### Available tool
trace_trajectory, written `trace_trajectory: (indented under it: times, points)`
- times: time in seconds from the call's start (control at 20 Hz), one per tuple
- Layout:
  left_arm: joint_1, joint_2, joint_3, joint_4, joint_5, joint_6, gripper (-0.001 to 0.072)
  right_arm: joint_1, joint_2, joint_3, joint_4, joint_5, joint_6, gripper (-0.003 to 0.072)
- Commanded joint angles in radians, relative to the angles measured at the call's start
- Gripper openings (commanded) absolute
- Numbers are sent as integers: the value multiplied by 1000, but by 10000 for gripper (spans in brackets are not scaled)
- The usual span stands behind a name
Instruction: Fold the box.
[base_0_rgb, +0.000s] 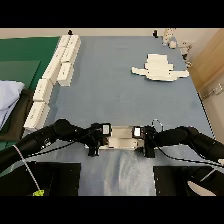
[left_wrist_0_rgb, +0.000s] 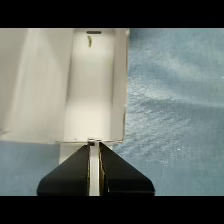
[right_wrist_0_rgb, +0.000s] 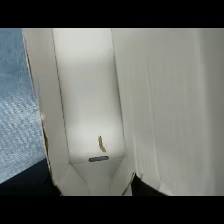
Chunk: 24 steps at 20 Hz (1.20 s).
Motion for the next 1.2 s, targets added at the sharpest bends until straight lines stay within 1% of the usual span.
trace_trajectory:
  times: [0.0, 0.1, 0.2, 0.25, 0.3, 0.35, 0.6, 0.65, 0.7, 0.75, 0.8, 0.85, 0.9, 1.0, 1.15]
  points:
    - [-36, -40, 8, -89, 42, 55, 95, 0, 1, 0, 0, 0, 0, 409]
    - [-46, -66, 23, -100, 47, 55, 95, 0, 1, 0, 0, 0, 0, 409]
    - [-47, -75, 26, -99, 77, 55, 98, 0, 1, 0, 0, 0, 0, 409]
    - [-47, -76, 26, -99, 87, 51, 189, 0, 1, 0, 0, 0, 0, 409]
    - [-46, -76, 26, -99, 86, 51, 415, 0, 1, 0, 0, 0, 0, 409]
    - [-46, -76, 26, -99, 82, 51, 528, 0, 1, 0, 0, 0, 0, 409]
    - [-46, -74, 26, -99, 76, 41, 532, 0, 1, 0, 0, 0, 0, 409]
    - [-46, -71, 26, -97, 79, 23, 524, 0, 1, 0, 0, 0, 1, 409]
    - [-45, -65, 26, -82, 85, -26, 341, 0, 1, 0, 0, 0, 0, 409]
    - [-44, -51, 27, -24, 85, -109, 132, 0, 1, 0, 0, 0, 0, 409]
    - [-44, -30, 27, 64, 79, -229, 34, 0, 1, 0, 0, 0, 0, 409]
    - [-44, -5, 28, 164, 64, -373, 15, 0, 1, 0, 0, 0, 0, 409]
    - [-44, 27, 34, 271, 29, -542, 15, 0, 1, 0, 0, 0, 0, 409]
    - [-44, 113, 55, 482, -90, -964, 15, 0, 1, 0, 0, 0, 0, 409]
    - [-44, 254, 84, 707, -263, -1421, 15, 0, 1, 0, 0, 0, 1, 409]
